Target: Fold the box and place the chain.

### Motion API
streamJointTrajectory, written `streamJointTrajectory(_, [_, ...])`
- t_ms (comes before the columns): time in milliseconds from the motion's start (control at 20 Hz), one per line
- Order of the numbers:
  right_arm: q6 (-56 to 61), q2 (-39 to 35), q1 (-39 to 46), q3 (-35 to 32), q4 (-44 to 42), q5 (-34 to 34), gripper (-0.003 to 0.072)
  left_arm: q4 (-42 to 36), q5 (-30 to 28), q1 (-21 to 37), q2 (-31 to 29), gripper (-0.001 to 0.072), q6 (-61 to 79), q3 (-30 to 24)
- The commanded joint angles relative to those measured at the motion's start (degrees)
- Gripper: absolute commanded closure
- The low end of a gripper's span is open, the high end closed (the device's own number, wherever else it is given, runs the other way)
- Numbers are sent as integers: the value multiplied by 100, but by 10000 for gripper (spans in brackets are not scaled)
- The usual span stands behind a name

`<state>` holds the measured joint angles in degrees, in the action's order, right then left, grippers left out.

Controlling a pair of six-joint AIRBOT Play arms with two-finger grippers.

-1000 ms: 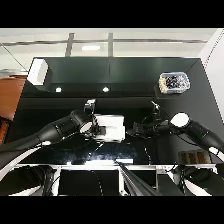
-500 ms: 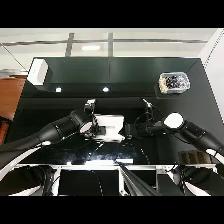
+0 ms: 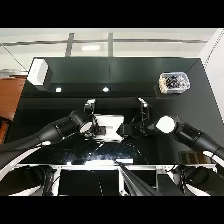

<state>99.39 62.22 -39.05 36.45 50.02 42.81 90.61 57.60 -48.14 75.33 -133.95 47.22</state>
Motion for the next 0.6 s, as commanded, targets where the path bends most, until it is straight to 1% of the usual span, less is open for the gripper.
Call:
streamJointTrajectory(0, [636,273,-302,297,518,-20,218,0,28,-4,2,680,26,4])
streamJointTrajectory(100, [809,448,-463,520,813,28,218,0,122,-4,2,681,26,4])
streamJointTrajectory(250, [1311,544,-608,778,1572,264,218,0,149,-4,2,680,26,4])
streamJointTrajectory(550, [1314,542,-605,876,1665,638,217,2,142,-4,2,681,26,4])
